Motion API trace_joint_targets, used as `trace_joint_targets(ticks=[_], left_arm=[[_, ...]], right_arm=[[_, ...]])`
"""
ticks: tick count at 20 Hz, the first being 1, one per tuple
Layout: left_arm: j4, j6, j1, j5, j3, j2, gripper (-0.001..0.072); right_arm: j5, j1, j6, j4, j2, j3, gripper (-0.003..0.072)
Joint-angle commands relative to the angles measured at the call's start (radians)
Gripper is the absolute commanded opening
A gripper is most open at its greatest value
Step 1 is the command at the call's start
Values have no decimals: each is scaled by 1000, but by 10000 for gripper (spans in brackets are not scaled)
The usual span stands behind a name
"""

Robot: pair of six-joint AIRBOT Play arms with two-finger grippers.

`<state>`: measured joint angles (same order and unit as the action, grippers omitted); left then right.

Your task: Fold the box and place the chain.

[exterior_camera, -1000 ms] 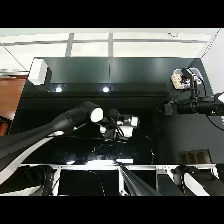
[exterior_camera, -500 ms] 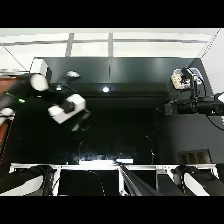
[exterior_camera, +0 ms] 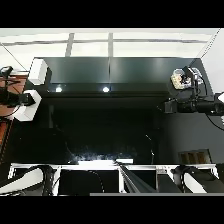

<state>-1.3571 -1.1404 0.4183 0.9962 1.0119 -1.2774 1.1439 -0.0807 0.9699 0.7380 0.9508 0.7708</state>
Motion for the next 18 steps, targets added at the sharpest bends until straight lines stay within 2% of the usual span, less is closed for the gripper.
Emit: trace_joint_targets(ticks=[1, 4, 9, 10, 11, 12, 13, 15, 18], left_arm=[[97, 99, 40, -183, 9, -57, 332], [97, 105, 11, -239, 57, -167, 332], [58, 104, -42, -275, 214, -344, 335], [53, 100, -48, -283, 244, -369, 362], [55, 92, -55, -287, 275, -389, 444], [53, 92, -61, -302, 296, -398, 609], [53, 65, -61, -332, 311, -396, 720], [52, 0, -60, -319, 362, -373, 720], [59, -18, -72, -156, 481, -321, 718]], right_arm=[[-20, 0, 18, 0, 0, 0, 14], [-23, 0, 19, -1, 0, 0, 14], [-29, 0, 29, 0, 0, 0, 14], [-31, 0, 30, 0, 0, 0, 14], [-31, 0, 30, 0, 0, 0, 14], [-31, 0, 35, 0, 0, 0, 14], [-29, 0, 49, 0, 0, 0, 14], [-6, 0, 63, -1, 0, 0, 14], [41, 0, 63, 0, 0, 0, 14]])
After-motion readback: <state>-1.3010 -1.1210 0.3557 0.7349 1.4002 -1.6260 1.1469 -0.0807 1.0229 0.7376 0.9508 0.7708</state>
